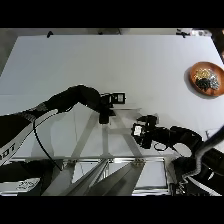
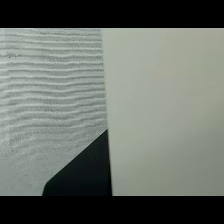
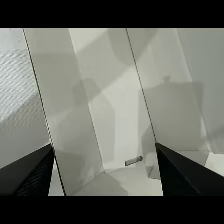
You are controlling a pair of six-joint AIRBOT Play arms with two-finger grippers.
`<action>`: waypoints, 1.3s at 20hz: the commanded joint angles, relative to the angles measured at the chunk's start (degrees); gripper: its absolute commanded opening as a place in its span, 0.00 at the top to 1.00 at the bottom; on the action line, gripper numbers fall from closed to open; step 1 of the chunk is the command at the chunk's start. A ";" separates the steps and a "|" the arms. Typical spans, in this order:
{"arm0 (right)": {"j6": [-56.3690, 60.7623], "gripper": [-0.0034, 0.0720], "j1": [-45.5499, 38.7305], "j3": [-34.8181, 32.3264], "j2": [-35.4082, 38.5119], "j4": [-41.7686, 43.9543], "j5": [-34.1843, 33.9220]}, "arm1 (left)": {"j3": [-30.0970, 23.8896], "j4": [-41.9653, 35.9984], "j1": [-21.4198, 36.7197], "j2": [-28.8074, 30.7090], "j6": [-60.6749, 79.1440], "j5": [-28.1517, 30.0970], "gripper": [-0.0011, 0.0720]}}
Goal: Fold the box and place the chain.
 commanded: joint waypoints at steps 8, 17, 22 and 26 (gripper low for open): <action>-0.24 0.04 -11.26 3.34 -0.44 1.90 2.16 | -0.02 0.00 0.02 -0.02 0.00 0.02 0.97; -13.86 0.04 -11.28 3.34 -7.34 12.46 1.05 | -0.02 0.02 0.02 -0.02 0.00 0.02 0.97; -13.99 0.04 -16.24 3.93 -7.02 12.66 0.90 | -0.02 0.02 0.02 -0.02 0.00 0.02 0.97; -21.86 0.04 -16.26 4.31 -6.51 16.79 0.63 | -0.02 0.02 0.02 -0.02 0.00 0.02 0.97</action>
